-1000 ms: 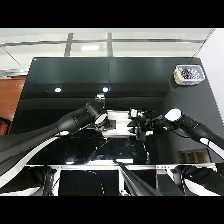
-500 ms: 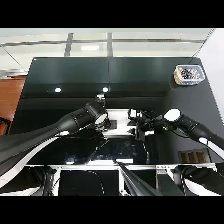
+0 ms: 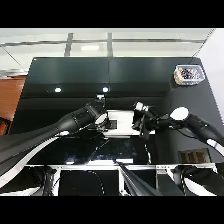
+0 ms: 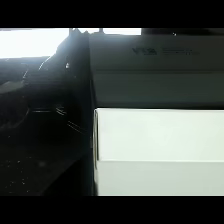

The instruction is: Fold the box and place the chain.

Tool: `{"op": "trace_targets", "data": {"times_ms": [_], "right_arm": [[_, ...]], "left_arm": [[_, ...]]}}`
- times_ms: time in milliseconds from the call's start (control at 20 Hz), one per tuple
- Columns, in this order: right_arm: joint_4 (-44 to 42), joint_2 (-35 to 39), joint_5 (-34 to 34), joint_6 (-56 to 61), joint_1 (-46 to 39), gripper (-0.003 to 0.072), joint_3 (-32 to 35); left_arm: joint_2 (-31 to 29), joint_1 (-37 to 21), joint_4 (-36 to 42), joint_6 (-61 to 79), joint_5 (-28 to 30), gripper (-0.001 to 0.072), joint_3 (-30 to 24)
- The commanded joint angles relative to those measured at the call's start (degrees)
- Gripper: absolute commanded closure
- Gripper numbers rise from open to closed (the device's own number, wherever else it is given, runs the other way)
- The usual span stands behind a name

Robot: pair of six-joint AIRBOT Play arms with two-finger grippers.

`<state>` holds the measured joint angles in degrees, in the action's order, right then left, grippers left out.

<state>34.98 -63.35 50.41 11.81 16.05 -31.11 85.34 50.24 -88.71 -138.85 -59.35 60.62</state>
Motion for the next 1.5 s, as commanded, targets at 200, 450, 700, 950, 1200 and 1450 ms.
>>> {"op": "trace_targets", "data": {"times_ms": [200,450,700,950,1200,1450], "right_arm": [[6.82,9.16,17.0,38.8,-28.65,0.0677,0.07],[8.15,4.0,15.87,49.9,-42.42,0.0677,1.75],[5.97,-6.69,17.53,47.08,-34.07,0.0677,1.79],[-1.75,-12.79,17.99,37.18,-24.35,0.0676,1.75],[-6.08,-12.76,23.87,33.4,-21.99,0.0477,-2.23],[-8.04,-12.76,25.44,33.59,-18.58,0.0141,-3.85]], "left_arm": [[0.02,-0.02,-0.15,0.0,1.07,0.0684,0.02],[0.02,0.02,-0.13,0.0,0.68,0.0683,0.02],[0.0,0.0,-0.15,0.02,0.66,0.0683,0.02],[0.0,0.0,-0.13,0.02,0.68,0.0683,0.02],[0.0,0.0,-0.13,0.02,0.66,0.0683,0.02],[0.0,0.0,-0.13,0.02,0.63,0.0683,0.02]]}}
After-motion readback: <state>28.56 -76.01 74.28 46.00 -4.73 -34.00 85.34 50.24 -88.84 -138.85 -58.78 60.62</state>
